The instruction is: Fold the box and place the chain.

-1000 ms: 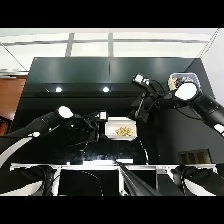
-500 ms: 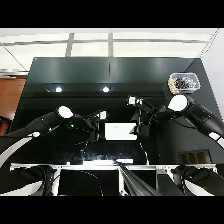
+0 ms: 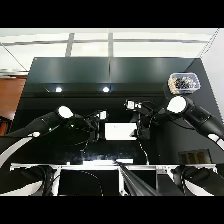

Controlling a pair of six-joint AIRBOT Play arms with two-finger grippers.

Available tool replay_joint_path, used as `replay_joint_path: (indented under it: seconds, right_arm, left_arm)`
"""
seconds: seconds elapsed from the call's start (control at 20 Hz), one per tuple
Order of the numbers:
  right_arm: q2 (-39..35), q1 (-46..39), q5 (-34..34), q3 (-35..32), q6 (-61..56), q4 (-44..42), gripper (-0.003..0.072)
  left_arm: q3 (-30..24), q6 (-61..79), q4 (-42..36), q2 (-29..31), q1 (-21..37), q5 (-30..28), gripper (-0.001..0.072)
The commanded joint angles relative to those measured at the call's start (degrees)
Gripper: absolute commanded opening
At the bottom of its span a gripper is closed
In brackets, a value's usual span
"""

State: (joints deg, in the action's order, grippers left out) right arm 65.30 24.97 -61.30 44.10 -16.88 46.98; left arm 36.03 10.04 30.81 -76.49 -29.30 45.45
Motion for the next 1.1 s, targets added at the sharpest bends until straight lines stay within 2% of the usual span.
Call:
replay_joint_path:
  seconds: [0.0,0.75,0.9,1.05]
  right_arm:
    - [-0.04,0.04,0.09,0.00,0.17,-0.02,0.0715]
    - [0.00,3.06,2.71,0.00,0.44,0.57,0.0714]
    - [-0.02,3.06,7.06,0.02,-4.63,3.65,0.0714]
    - [-0.02,3.06,7.48,0.72,-5.46,4.04,0.0714]
  left_arm:
    - [0.07,0.02,0.02,-0.04,0.00,0.13,0.0369]
    - [0.07,0.02,0.02,-0.04,0.00,0.13,0.0369]
    - [0.07,0.02,0.02,-0.04,0.00,0.13,0.0369]
    - [0.07,0.02,0.02,-0.04,0.00,0.15,0.0369]
